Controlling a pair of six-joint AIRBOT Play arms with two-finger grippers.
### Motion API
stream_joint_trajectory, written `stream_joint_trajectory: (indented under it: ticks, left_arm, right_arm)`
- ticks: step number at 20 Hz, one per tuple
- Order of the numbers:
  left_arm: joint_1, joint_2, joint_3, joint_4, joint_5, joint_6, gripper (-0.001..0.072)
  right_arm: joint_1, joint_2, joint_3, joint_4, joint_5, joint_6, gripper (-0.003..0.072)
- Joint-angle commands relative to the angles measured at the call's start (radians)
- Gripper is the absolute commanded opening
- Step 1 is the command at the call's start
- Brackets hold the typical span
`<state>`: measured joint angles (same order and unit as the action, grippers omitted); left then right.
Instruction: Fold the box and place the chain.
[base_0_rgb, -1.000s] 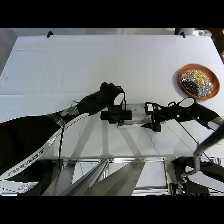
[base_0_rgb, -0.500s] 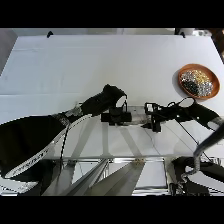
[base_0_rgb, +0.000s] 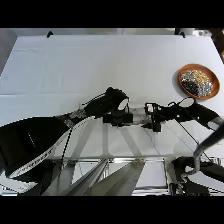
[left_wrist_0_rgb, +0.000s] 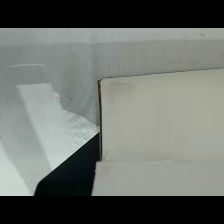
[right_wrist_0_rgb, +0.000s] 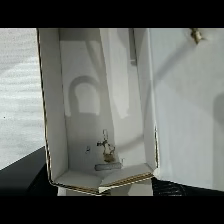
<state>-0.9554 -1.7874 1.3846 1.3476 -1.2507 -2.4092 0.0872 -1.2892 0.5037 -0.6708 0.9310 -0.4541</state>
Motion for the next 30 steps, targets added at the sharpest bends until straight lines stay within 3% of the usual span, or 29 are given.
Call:
stream_joint_trajectory:
  ticks: [1, 7, 8, 10, 11, 12, 22, 30]
  left_arm:
    - [-0.003, -0.005, 0.000, -0.005, 0.013, 0.001, 0.0003]
    - [-0.003, -0.005, 0.000, -0.006, 0.013, 0.000, 0.0005]
    - [-0.003, -0.004, 0.000, -0.008, 0.013, 0.001, 0.0051]
    - [-0.003, 0.000, 0.000, -0.007, 0.012, 0.004, 0.0325]
    - [-0.003, 0.005, 0.000, -0.006, 0.013, 0.004, 0.0407]
    - [-0.001, 0.011, 0.000, -0.004, 0.013, 0.004, 0.0424]
    - [0.014, 0.045, 0.000, 0.000, -0.002, 0.008, 0.0415]
    - [0.068, 0.158, 0.000, -0.014, -0.007, 0.219, 0.0418]
  right_arm:
    - [0.000, 0.001, 0.001, 0.001, 0.000, 0.002, 0.0401]
    - [0.000, 0.001, 0.001, 0.001, 0.000, 0.001, 0.0401]
    - [0.000, 0.001, 0.001, 0.001, 0.000, 0.001, 0.0401]
    - [0.000, 0.001, 0.001, 0.001, 0.000, 0.001, 0.0401]
    - [0.000, 0.001, 0.001, 0.001, 0.000, 0.002, 0.0401]
    - [0.000, 0.001, 0.001, 0.001, 0.000, 0.001, 0.0401]
    - [0.000, 0.001, 0.001, 0.001, 0.000, 0.002, 0.0401]
    - [0.000, 0.001, 0.001, 0.001, 0.000, 0.002, 0.0401]
